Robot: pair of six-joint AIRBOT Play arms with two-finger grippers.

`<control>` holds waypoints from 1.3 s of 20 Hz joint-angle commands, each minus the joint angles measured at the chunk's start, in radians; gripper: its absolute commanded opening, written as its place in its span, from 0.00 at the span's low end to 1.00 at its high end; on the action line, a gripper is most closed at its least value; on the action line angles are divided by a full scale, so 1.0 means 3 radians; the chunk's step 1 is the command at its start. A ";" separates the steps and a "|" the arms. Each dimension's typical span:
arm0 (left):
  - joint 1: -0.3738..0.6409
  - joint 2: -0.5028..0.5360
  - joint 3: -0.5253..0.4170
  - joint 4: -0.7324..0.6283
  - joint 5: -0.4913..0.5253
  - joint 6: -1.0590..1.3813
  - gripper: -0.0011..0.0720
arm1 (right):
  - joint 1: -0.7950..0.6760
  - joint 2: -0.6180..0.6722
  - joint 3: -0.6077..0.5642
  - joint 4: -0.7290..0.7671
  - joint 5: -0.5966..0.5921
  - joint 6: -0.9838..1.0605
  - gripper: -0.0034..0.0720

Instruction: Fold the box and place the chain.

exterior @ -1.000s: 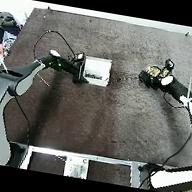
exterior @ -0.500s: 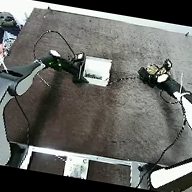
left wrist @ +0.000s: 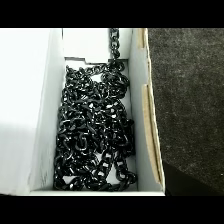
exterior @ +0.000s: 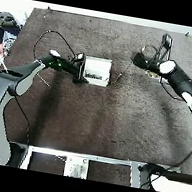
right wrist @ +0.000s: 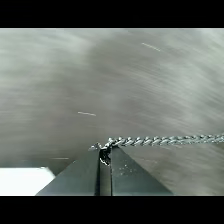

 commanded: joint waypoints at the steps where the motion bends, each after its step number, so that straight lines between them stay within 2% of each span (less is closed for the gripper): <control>1: -0.0003 0.0000 0.0000 0.0001 0.0001 0.0000 0.66 | 0.0412 0.0460 0.0001 0.0000 -0.0088 -0.0206 0.06; 6: -0.0003 0.0000 0.0000 0.0001 0.0000 0.0000 0.66 | 0.0933 0.0718 0.0004 -0.0055 -0.0587 -0.0205 0.06; 11: -0.0001 -0.0001 0.0001 0.0001 0.0001 0.0000 0.66 | 0.1232 0.0703 0.0097 -0.0140 -0.0748 -0.0203 0.06; 18: -0.0003 0.0000 0.0001 0.0003 0.0001 0.0000 0.66 | 0.1249 0.0504 0.0090 -0.0192 -0.0477 -0.0201 0.06; 24: -0.0003 0.0000 0.0001 0.0003 0.0001 0.0000 0.66 | 0.1247 0.0020 0.0086 -0.0209 -0.0412 -0.0192 0.06; 26: -0.0003 -0.0001 0.0001 0.0001 0.0000 0.0001 0.66 | 0.1199 -0.0114 0.0086 -0.0407 -0.0416 -0.0191 0.06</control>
